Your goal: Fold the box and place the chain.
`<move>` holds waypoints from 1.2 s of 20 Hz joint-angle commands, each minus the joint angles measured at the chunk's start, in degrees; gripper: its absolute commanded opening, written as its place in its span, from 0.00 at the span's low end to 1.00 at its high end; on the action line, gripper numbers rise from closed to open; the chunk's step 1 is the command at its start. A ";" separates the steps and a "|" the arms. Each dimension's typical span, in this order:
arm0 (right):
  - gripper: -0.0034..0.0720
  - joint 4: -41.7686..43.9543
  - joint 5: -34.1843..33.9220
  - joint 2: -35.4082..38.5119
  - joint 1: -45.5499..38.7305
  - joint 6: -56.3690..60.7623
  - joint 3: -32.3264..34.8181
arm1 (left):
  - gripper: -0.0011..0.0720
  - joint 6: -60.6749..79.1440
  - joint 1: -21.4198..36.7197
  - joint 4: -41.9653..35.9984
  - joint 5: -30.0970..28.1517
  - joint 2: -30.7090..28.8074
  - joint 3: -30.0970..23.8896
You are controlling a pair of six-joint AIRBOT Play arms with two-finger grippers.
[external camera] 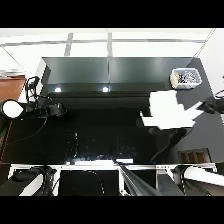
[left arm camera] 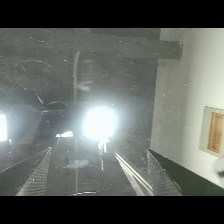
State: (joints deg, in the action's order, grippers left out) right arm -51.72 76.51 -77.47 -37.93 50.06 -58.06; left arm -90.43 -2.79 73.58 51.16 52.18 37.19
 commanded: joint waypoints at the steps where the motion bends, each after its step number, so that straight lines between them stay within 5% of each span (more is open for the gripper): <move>1: 0.07 22.84 -12.35 13.86 6.16 -13.00 17.40 | 0.99 0.07 0.02 -1.55 -2.21 0.24 0.04; 4: 0.07 38.75 -21.16 22.05 14.19 -20.37 31.41 | 0.99 3.56 0.02 -6.97 -4.48 2.08 0.07; 8: 0.07 50.18 -31.17 23.37 29.31 -26.80 41.99 | 0.99 23.67 0.13 -35.23 -3.96 10.01 1.49; 10: 0.07 51.52 -36.74 23.34 36.20 -27.15 42.95 | 0.99 32.02 -0.26 -44.30 0.85 16.20 4.33; 13: 0.07 52.13 -41.64 23.34 41.88 -27.15 42.95 | 0.99 38.23 -4.07 -43.56 11.74 26.34 9.94; 24: 0.07 52.15 -40.92 23.34 42.64 -27.12 42.95 | 0.99 49.77 -13.60 -43.89 17.77 46.88 26.43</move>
State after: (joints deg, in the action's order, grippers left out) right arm 0.25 35.48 -54.17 4.49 22.98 -15.14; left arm -44.40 -14.50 30.11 65.69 94.87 59.40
